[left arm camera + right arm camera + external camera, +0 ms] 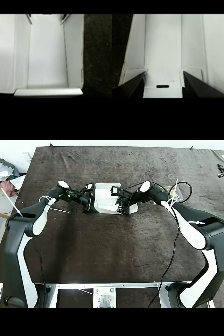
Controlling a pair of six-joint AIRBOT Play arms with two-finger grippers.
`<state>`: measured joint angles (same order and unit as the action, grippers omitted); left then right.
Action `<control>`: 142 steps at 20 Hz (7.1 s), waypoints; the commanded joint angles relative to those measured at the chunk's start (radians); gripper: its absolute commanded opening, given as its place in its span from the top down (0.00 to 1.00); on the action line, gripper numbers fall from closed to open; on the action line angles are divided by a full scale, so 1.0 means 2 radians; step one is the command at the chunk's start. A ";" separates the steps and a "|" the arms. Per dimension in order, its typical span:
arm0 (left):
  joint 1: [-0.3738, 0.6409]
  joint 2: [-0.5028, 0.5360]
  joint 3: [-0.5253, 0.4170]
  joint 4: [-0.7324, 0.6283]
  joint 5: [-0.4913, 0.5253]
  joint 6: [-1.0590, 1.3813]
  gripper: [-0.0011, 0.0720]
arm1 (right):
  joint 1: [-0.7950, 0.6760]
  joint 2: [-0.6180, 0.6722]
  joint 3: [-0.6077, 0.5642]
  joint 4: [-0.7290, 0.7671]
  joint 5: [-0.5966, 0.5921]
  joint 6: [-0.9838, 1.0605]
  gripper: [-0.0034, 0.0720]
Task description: Fold the box and place the chain.
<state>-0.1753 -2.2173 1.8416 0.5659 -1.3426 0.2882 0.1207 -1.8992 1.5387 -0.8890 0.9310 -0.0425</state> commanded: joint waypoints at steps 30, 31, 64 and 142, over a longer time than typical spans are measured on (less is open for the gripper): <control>0.000 0.000 0.001 0.001 -0.002 0.000 0.61 | -0.109 0.150 -0.001 -0.127 0.133 0.573 0.98; 0.000 0.000 0.001 0.001 -0.002 0.000 0.61 | -0.124 0.150 -0.009 -0.106 0.132 0.573 0.98; 0.000 0.000 0.001 0.000 -0.002 0.000 0.61 | -0.076 0.108 -0.182 0.248 -0.068 0.410 0.65; 0.000 0.000 0.001 -0.007 -0.005 0.000 0.61 | 0.103 -0.076 0.208 -0.356 0.195 1.074 0.46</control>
<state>-0.1768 -2.2173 1.8416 0.5522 -1.3518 0.2878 0.3244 -2.0392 1.9530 -1.5948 1.3201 2.0739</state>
